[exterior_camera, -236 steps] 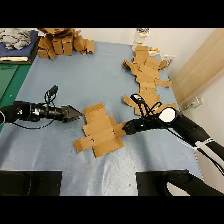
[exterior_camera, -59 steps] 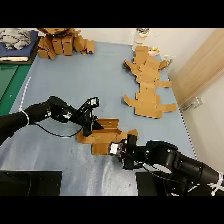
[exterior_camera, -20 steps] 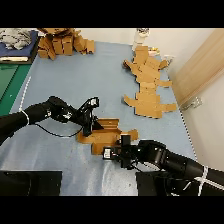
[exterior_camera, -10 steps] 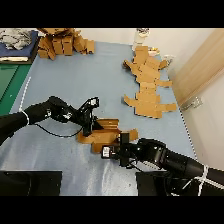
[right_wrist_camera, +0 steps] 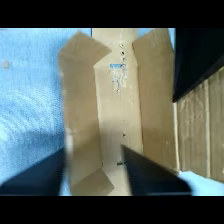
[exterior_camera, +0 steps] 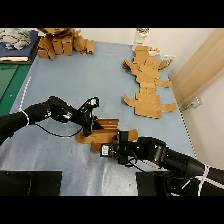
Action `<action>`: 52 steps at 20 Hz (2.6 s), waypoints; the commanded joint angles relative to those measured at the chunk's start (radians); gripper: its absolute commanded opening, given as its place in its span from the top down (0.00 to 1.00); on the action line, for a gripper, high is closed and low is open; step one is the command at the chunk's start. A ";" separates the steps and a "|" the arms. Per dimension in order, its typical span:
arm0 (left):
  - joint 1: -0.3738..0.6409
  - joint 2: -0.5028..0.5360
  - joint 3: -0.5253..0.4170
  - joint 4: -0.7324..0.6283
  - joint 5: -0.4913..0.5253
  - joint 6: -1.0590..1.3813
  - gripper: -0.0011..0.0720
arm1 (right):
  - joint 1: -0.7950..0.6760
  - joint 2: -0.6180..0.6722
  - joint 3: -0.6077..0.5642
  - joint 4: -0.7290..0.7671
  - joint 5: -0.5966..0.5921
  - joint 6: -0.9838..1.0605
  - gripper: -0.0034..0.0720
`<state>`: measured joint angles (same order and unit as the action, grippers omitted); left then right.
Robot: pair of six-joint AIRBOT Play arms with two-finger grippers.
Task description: Fold the box.
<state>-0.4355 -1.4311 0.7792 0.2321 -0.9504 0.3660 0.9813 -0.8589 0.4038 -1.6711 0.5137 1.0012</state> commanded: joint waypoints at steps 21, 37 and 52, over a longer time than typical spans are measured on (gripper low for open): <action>0.000 -0.001 0.000 0.000 0.000 0.000 0.97 | -0.245 0.063 0.042 0.294 0.072 -0.196 0.00; 0.000 -0.001 0.000 0.000 0.000 0.000 0.97 | -0.535 0.055 0.058 0.768 0.177 -0.817 0.00; 0.000 -0.001 0.000 0.000 0.000 0.000 0.97 | -0.607 -0.174 0.131 0.952 0.256 -1.086 0.00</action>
<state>-0.4355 -1.4311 0.7792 0.2321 -0.9504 0.3660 0.3882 -0.9840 0.5175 -0.7525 0.7444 -0.0372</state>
